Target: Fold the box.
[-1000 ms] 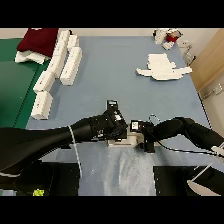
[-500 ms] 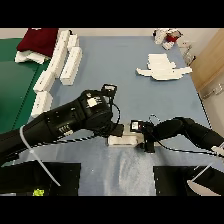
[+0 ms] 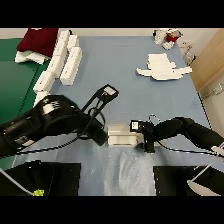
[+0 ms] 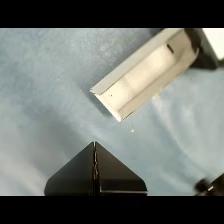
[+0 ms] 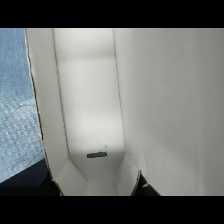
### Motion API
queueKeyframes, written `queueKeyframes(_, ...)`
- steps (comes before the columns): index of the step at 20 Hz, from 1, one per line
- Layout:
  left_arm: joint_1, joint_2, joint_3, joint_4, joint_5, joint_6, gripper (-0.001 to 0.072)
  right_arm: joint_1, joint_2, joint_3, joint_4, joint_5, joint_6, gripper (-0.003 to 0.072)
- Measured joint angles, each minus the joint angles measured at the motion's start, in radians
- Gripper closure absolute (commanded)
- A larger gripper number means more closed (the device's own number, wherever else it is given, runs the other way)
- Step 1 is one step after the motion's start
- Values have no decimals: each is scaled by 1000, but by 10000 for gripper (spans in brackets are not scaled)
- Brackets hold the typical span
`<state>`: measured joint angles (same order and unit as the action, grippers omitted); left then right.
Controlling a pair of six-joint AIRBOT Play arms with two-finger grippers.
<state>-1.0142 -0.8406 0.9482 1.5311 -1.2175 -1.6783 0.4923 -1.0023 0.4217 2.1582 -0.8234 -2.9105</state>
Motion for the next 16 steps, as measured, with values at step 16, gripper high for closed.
queueKeyframes(16, 512, -59, -550, -942, 462, 1805, 14, 0, 0, 0, 0, 0, 0, 177)
